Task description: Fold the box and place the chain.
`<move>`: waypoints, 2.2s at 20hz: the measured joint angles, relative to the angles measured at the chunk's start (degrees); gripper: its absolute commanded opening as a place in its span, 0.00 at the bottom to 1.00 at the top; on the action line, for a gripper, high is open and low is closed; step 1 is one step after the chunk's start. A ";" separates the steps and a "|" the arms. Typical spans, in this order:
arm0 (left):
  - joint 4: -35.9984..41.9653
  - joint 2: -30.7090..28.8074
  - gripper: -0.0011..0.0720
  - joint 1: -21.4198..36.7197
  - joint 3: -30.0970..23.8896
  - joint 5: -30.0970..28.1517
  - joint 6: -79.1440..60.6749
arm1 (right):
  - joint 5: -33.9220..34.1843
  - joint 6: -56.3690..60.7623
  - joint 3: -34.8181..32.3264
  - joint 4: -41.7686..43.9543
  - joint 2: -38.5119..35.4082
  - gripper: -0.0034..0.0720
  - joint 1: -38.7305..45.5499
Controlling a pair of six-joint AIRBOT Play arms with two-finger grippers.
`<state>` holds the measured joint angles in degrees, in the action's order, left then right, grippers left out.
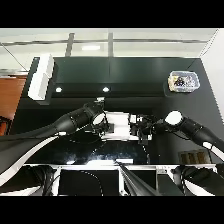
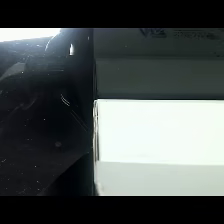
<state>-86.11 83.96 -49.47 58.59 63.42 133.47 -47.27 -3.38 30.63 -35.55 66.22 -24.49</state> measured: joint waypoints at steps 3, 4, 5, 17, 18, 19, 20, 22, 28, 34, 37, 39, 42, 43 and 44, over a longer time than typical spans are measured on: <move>-0.02 0.00 0.06 0.00 0.00 0.02 -0.04 | 0.79 -0.04 0.00 3.48 1.86 0.18 -1.79; -0.02 0.00 0.06 0.00 0.00 0.02 -0.02 | 1.90 -0.02 0.00 4.15 2.45 0.18 -2.62; -0.02 0.00 0.06 0.00 0.00 0.02 -0.02 | 2.89 -0.04 0.00 4.74 2.84 0.18 -3.28; 0.00 0.00 0.06 0.00 0.00 -0.33 0.15 | 6.93 2.45 0.00 4.90 3.85 0.39 -4.72; 0.00 0.00 0.06 0.00 0.00 -0.33 0.20 | 7.06 2.60 0.00 4.87 3.85 0.21 -4.72; 0.00 0.00 0.06 0.00 0.00 -0.39 0.17 | 7.15 2.93 0.00 4.79 3.72 0.21 -4.57; 0.00 0.00 0.06 0.00 0.00 -0.59 0.17 | 7.17 3.43 0.00 4.85 3.41 0.12 -4.24; 0.00 0.00 0.06 0.00 0.00 -0.61 0.15 | 6.93 7.52 0.02 4.39 1.79 0.07 -2.67; 0.07 0.00 0.06 0.00 0.00 0.24 -0.04 | -5.55 45.62 0.68 -11.72 -10.64 0.07 12.92; 0.07 0.00 0.06 0.00 0.00 0.35 -0.04 | -12.17 79.30 -3.87 -20.02 -13.18 0.07 28.96; 0.07 0.00 0.06 0.00 0.00 0.48 -0.04 | -13.68 81.44 -6.25 -14.16 -8.98 0.07 29.29; 0.07 0.00 0.06 0.00 0.00 0.48 -0.04 | -13.94 79.84 -6.99 -9.05 -5.11 0.07 27.78; 0.07 0.00 0.06 0.00 0.00 0.46 -0.04 | -13.75 75.43 -7.50 -2.27 -0.11 0.07 25.00; 0.07 0.00 0.06 0.00 0.00 0.46 -0.04 | -13.73 73.92 -7.52 -0.52 1.03 0.07 24.22; 0.07 0.00 0.06 0.00 0.00 0.44 -0.04 | -13.77 72.54 -7.45 0.94 1.84 0.07 23.67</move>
<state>-86.04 83.96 -49.47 58.59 63.86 133.43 -61.04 69.17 23.18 -34.61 68.05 -0.82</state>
